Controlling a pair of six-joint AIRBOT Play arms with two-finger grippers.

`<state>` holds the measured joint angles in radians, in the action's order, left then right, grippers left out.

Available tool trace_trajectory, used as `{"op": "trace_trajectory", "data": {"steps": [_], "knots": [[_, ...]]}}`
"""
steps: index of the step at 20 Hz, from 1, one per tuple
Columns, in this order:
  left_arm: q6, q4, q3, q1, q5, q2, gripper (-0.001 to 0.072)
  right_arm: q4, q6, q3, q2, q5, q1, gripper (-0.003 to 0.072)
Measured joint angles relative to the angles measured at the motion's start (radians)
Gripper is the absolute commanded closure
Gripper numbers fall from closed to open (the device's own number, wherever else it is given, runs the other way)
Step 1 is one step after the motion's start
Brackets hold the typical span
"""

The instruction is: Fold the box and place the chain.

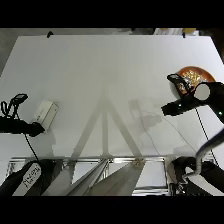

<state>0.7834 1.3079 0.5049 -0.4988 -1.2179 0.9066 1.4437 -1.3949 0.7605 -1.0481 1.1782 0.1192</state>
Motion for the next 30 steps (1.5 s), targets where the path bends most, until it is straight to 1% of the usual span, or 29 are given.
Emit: {"op": "trace_trajectory", "data": {"steps": [1,4,8,11,13,15,17,20,27,30], "knots": [[0.003,0.002,-0.002,0.007,-0.003,-0.012,-0.0003,0.000,0.000,0.000,0.000,0.000,0.000,0.0669],[0.018,0.021,-0.005,0.054,-0.010,-0.055,0.0001,0.000,0.000,0.000,0.000,0.000,0.000,0.0669],[0.080,0.117,-0.006,0.161,-0.013,-0.134,0.0011,0.000,0.000,0.000,0.000,0.000,0.000,0.0669],[0.102,0.185,-0.006,0.262,-0.014,-0.250,0.0013,0.000,0.000,0.000,0.000,0.000,0.000,0.0669],[0.111,0.190,-0.006,0.321,-0.019,-0.337,0.0014,0.000,0.000,0.000,0.000,0.000,0.000,0.0669],[0.135,0.179,-0.006,0.359,-0.027,-0.418,0.0014,0.000,0.000,0.000,0.000,0.000,0.000,0.0669],[0.187,0.161,-0.006,0.380,-0.034,-0.484,0.0014,0.000,0.000,0.000,0.000,0.000,0.000,0.0669],[0.294,0.150,-0.006,0.394,-0.040,-0.550,0.0014,0.000,0.000,0.000,0.000,0.000,0.000,0.0669],[0.411,0.138,-0.029,0.402,-0.049,-0.586,0.0014,0.000,0.000,0.000,0.000,0.000,0.000,0.0669],[0.426,0.137,-0.043,0.402,-0.032,-0.590,0.0014,0.000,0.000,0.000,0.000,0.000,0.000,0.0669]]}}
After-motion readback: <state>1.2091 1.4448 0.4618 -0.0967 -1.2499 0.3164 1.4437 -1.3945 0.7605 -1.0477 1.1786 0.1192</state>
